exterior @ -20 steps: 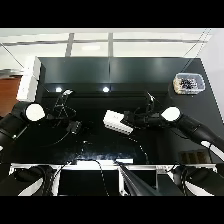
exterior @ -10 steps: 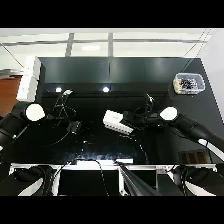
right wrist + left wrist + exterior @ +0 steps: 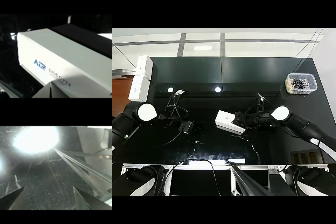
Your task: Fold the box and place the chain.
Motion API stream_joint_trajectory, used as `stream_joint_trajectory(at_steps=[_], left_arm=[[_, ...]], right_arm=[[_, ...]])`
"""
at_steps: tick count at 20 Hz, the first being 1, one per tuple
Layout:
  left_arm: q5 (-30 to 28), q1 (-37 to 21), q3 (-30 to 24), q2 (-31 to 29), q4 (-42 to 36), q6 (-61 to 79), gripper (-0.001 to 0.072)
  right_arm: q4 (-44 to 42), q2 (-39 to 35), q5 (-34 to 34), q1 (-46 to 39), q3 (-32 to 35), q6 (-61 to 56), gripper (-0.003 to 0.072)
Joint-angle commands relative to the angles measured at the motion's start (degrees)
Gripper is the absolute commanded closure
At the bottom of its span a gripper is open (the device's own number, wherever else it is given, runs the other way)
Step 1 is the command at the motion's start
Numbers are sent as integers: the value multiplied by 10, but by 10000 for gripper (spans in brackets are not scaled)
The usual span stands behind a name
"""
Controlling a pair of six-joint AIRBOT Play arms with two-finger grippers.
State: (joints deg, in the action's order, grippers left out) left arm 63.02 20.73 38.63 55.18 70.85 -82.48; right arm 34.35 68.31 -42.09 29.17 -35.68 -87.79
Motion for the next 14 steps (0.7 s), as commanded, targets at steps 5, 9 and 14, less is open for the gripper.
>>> stream_joint_trajectory(at_steps=[5, 9, 14], left_arm=[[0, 0, 0, 0, 1, 0, 11], [1, 0, 0, 0, 2, 0, 11], [-15, 0, 9, 0, 9, 78, -1]], right_arm=[[-2, -61, -46, -15, -68, 14, 663], [7, -119, -72, -89, -92, 33, 663], [110, -149, -169, -225, -92, 34, 663]])
